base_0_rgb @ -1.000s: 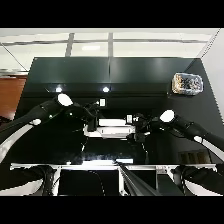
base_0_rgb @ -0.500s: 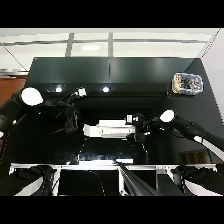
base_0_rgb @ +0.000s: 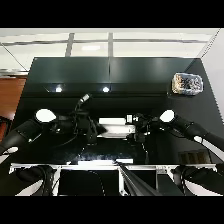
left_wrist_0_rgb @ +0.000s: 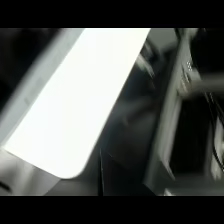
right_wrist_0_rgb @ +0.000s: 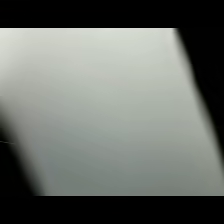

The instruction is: Fold the box and place the chain.

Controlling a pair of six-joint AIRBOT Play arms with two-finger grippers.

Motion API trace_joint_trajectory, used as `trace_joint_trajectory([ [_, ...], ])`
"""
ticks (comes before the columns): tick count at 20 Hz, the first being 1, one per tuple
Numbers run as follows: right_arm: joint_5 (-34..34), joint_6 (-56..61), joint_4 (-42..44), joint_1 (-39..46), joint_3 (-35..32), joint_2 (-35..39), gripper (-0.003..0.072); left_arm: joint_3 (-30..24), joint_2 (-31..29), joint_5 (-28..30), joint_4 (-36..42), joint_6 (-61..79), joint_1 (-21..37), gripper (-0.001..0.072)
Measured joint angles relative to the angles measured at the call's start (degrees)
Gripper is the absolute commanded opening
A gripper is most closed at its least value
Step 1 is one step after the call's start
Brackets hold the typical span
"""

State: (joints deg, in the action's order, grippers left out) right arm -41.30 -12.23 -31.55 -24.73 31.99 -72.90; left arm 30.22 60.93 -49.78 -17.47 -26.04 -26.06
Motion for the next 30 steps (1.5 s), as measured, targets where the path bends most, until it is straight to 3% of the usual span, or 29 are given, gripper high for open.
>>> trace_joint_trajectory([
  [4, 0.00, 0.00, 0.00, 0.00, 0.00, 0.00, 0.0127, 0.52, 3.56, 16.41, 12.11, 10.34, -0.57, 0.0027],
  [8, 0.00, 0.00, 0.02, 0.00, 0.00, 0.00, 0.0127, 4.70, 9.22, 19.02, 11.23, 14.05, -0.68, 0.0027],
  [16, -0.02, -0.07, -0.02, 0.00, 0.00, 0.00, 0.0127, 12.04, 15.72, 11.52, -14.43, 0.02, -0.72, 0.0028],
  [23, -0.15, -0.20, -0.09, 0.00, 0.00, 0.00, 0.0127, 15.93, 16.11, 4.83, -25.27, -2.43, -0.22, 0.0028],
  [28, 0.04, 0.02, 0.02, 0.00, 0.00, 0.00, 0.0127, 19.61, 10.08, -4.09, -28.20, -2.84, 4.48, 0.0030],
  [29, 0.07, 0.02, 0.02, 0.00, 0.00, 0.00, 0.0127, 19.71, 8.35, -6.86, -28.44, -2.84, 5.84, 0.0093],
  [30, 0.04, 0.02, 0.02, 0.00, 0.00, 0.00, 0.0127, 19.63, 6.93, -9.20, -28.63, -2.80, 6.88, 0.0272],
])
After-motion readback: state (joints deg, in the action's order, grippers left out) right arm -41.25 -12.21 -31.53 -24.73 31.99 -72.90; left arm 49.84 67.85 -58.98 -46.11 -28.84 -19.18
